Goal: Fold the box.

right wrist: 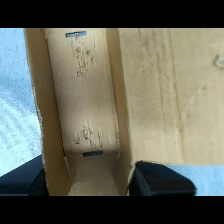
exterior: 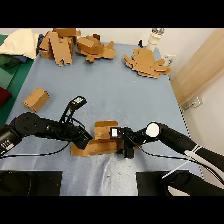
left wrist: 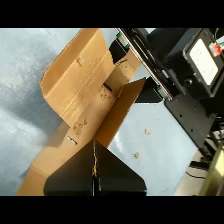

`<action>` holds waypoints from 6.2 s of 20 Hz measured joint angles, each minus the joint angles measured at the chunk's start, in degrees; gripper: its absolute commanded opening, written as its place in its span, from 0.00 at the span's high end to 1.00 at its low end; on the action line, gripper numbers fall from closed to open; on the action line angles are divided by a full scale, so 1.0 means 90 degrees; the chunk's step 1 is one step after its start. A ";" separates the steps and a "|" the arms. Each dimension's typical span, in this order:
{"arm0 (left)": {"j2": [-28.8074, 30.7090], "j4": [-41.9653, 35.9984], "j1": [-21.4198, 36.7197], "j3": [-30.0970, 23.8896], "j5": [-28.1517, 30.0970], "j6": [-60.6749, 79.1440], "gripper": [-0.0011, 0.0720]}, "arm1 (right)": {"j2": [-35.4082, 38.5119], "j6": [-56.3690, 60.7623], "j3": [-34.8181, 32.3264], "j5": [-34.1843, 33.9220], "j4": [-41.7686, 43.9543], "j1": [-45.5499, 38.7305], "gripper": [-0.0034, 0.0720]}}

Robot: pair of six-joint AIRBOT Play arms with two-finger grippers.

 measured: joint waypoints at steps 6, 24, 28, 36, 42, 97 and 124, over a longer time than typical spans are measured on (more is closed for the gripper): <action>-0.0386 -0.1299 -0.0102 0.0000 0.0457 -0.0386 0.97 | 0.0000 0.0010 0.0000 0.0000 0.0000 0.0000 0.17; -0.1576 -0.2419 -0.0199 0.0000 0.1443 -0.0624 0.97 | 0.0000 0.0007 0.0000 -0.0002 -0.0053 0.0002 0.25; -0.1722 -0.2426 -0.0199 0.0000 0.1656 -0.0673 0.97 | 0.0000 0.0005 0.0000 -0.0002 -0.0053 0.0002 0.25; -0.2395 -0.2429 -0.0199 0.0000 0.1863 -0.0838 0.97 | 0.0000 0.0005 0.0000 -0.0005 -0.0053 0.0000 0.25; -0.2256 -0.2424 -0.0168 0.0143 0.1800 -0.0364 0.97 | 0.0000 0.0005 0.0000 -0.0002 -0.0053 0.0002 0.25; -0.0510 0.2242 -0.0874 -0.0328 0.0571 0.2810 0.04 | 0.0000 0.0172 0.0000 -0.0002 -0.0007 0.0000 0.25; -0.0763 0.2239 -0.1681 -0.0216 0.0772 0.2227 0.04 | 0.0000 0.0172 0.0000 0.0000 -0.0010 0.0000 0.25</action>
